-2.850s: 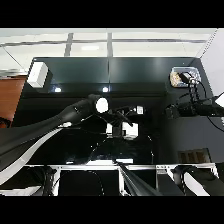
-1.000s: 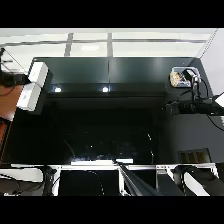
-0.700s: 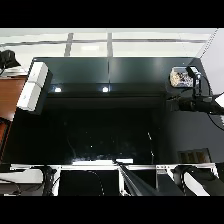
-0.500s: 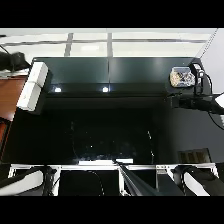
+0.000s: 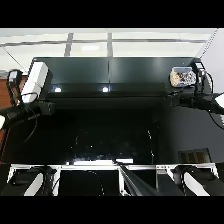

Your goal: Fold the box and place the chain.

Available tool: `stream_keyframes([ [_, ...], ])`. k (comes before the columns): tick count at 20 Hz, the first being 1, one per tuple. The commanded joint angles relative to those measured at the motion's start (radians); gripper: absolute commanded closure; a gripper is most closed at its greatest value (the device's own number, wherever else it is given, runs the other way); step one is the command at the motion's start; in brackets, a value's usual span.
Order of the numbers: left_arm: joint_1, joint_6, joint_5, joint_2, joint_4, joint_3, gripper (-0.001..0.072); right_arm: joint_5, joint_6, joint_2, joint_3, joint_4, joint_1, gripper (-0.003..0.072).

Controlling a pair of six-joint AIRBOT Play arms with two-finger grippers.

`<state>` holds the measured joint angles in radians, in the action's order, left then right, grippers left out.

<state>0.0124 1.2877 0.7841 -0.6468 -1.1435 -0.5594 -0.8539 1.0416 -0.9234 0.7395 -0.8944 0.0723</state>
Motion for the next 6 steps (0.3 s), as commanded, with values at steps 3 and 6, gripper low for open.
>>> stream_keyframes([
  [3, -0.012, 0.002, -0.023, 0.075, 0.011, 0.088, 0.0685, 0.002, 0.001, -0.001, 0.0, 0.0, 0.001, 0.0671],
  [6, -0.012, 0.002, -0.022, 0.074, 0.011, 0.088, 0.0684, 0.002, 0.001, -0.001, 0.0, 0.0, 0.001, 0.0671],
])
